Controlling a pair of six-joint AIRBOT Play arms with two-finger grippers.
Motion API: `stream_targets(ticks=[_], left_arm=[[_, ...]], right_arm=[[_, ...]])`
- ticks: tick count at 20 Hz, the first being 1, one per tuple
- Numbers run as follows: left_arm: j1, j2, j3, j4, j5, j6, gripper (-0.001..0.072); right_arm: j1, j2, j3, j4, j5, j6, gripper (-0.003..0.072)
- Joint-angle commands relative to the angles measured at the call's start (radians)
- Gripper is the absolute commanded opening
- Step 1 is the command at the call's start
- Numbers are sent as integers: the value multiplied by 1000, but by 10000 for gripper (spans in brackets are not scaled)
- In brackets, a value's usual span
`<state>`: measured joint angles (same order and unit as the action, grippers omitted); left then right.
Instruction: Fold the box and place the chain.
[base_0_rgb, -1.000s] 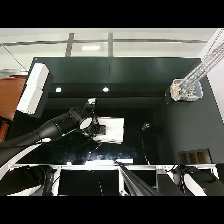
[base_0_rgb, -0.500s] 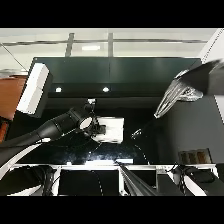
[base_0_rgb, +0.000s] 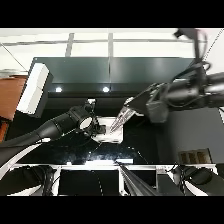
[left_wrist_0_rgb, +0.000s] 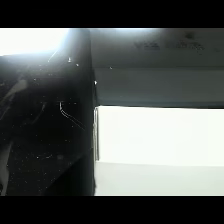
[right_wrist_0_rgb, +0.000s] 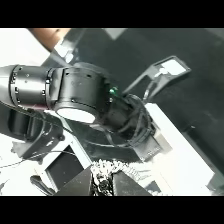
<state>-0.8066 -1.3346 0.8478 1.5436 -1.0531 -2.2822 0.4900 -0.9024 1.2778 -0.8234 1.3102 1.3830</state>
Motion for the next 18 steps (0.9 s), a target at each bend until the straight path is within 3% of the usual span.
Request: stream_targets(ticks=[1,7,18], left_arm=[[0,1,1,0,0,0,29],[0,1,1,0,-3,0,29],[0,1,1,0,-3,0,30]], right_arm=[[74,-55,-15,-19,-76,0,20],[90,-84,-15,-306,-53,151,20],[92,-84,-15,-251,43,146,21]])
